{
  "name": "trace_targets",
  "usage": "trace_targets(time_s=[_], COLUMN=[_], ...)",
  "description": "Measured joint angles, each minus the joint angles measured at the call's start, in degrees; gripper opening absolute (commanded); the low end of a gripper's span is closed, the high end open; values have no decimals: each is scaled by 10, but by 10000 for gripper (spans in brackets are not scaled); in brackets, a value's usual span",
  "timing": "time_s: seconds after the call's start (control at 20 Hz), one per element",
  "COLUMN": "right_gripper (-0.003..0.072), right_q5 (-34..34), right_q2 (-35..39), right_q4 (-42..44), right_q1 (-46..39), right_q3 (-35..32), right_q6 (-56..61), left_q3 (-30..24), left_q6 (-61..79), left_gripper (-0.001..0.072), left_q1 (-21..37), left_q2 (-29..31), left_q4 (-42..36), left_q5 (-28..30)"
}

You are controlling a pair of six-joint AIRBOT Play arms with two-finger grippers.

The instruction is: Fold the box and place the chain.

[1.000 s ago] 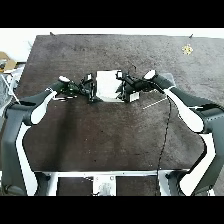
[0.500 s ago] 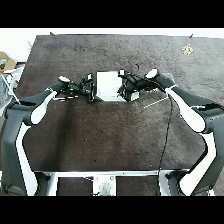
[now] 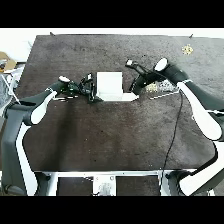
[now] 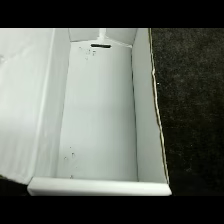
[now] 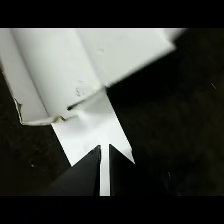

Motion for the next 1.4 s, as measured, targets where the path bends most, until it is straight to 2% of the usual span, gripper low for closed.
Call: trace_targets(time_s=[0.1, 0.15, 0.3, 0.45, 0.7, 1.05, 1.1, 1.15, 1.2, 1.35, 1.4], right_gripper=[74, 5, 4, 4, 4, 5, 92, 265, 294, 297, 384], right_q5=[7, 13, 38, 42, -2, -32, -29, -27, -24, -17, -15], right_q2=[22, 30, 42, 47, 39, -12, -17, -21, -22, -24, -25], right_q4=[-26, -35, -41, -29, 20, 200, 221, 241, 258, 297, 306], right_q1=[-11, -19, -45, -73, -96, -98, -99, -99, -100, -99, -99], right_q3=[0, 0, -7, -33, -105, -141, -143, -143, -144, -144, -144], right_q6=[103, 144, 240, 288, 309, 218, 205, 193, 183, 162, 158], left_q3=[0, 0, 0, 0, 0, 0, 0, 0, 0, 0, 0], left_q6=[0, 0, 0, 0, 1, 1, 1, 1, 1, 1, 1], left_gripper=[459, 459, 459, 459, 459, 459, 459, 458, 459, 459, 459], left_q1=[0, 0, 0, 0, 0, 0, 0, 0, 0, 0, 0], left_q2=[0, 0, 0, 0, 0, 0, 0, 0, 0, 0, 0], left_q4=[0, 0, 0, 0, 0, 0, 0, 0, 0, 0, 0], left_q5=[0, 0, 0, 0, 0, 0, -1, 0, -1, -1, -1])
